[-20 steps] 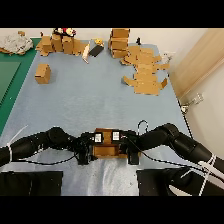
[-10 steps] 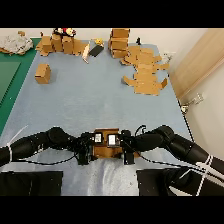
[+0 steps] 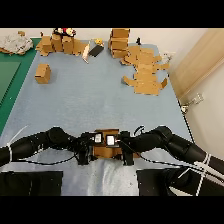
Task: Fold the box.
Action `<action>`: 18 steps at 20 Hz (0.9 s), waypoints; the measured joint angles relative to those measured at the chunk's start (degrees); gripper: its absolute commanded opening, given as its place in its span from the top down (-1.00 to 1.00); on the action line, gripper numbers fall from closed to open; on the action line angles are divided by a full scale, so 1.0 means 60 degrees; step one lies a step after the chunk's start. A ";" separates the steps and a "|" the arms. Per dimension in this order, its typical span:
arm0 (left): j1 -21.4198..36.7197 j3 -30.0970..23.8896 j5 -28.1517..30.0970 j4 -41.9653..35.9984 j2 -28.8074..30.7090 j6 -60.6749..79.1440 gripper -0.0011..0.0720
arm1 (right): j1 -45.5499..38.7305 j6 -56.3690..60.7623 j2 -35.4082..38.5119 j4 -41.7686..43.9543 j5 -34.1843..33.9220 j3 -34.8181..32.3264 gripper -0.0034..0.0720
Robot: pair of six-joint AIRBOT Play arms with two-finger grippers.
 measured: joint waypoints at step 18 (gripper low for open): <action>0.0000 0.0000 0.0004 -0.0015 0.0000 -0.0007 -0.46 | -0.2517 1.2356 0.3421 -0.4233 -0.2543 -0.0678 0.90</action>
